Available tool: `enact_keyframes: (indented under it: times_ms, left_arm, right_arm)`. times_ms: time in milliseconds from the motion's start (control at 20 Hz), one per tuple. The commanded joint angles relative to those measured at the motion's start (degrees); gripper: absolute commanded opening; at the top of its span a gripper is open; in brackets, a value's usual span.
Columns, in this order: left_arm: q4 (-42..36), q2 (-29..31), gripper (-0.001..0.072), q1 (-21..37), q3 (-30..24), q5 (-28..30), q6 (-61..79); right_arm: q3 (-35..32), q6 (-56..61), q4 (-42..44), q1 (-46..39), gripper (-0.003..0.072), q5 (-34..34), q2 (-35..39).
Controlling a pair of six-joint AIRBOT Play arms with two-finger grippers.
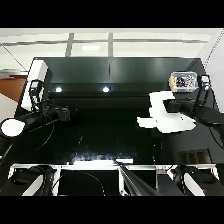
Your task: Fold the box and place the chain.
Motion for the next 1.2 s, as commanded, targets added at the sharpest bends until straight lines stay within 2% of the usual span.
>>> enact_keyframes:
  times_ms: [0,100,250,350,450,500,600,650,750,950,1000,1050,1150]
  left_arm:
    - [-0.8,-0.5,0.0703,0.0,0.0,-1.8,-0.5]
    - [-0.9,-0.5,0.0703,0.0,0.0,-2.4,-0.5]
    - [-0.9,-0.5,0.0703,0.0,0.0,-2.5,-0.5]
    - [-0.9,-0.5,0.0703,0.0,0.0,-2.5,-0.5]
    - [-0.9,-0.5,0.0703,0.0,0.0,-2.7,-0.5]
    - [-0.9,-0.5,0.0703,0.0,0.0,-2.8,-0.5]
    - [-0.9,-0.5,0.0703,0.0,0.0,-2.9,-0.5]
    - [-0.9,-0.5,0.0704,0.0,0.0,-2.9,-0.5]
    - [-1.0,-0.5,0.0703,0.0,0.0,-3.1,-0.5]
    - [-1.0,-0.5,0.0703,0.0,0.0,-3.7,-0.5]
    - [-1.0,-0.5,0.0703,0.0,0.0,-3.8,-0.5]
    - [-1.0,-0.5,0.0703,0.0,0.0,-3.8,-0.5]
    - [-1.0,-0.5,0.0703,0.0,0.0,-3.9,-0.5]
  right_arm:
    - [6.8,19.5,-16.9,-6.6,0.0703,-0.2,-0.7]
    - [14.8,26.8,-27.5,-17.8,0.0702,-5.9,-4.8]
    - [22.7,25.0,-27.1,-35.0,0.0697,-16.5,-15.4]
    - [24.7,14.8,-14.5,-45.0,0.0697,-22.9,-22.1]
    - [26.4,-1.2,4.3,-52.9,0.0696,-32.6,-29.6]
    - [28.1,-4.6,9.0,-55.2,0.0696,-39.1,-34.3]
    - [32.3,-5.7,9.2,-55.7,0.0696,-49.8,-43.3]
    - [34.2,-5.8,9.1,-54.9,0.0696,-52.8,-46.9]
    - [38.0,-6.4,7.9,-51.7,0.0696,-55.2,-52.0]
    - [44.0,-8.9,1.7,-43.2,0.0695,-59.9,-56.3]
    - [44.7,-8.9,0.0,-41.9,0.0613,-60.6,-56.5]
    - [45.0,-8.9,-1.0,-40.9,0.0381,-60.6,-56.4]
    - [45.4,-9.2,-0.7,-40.2,0.007,-61.0,-56.4]
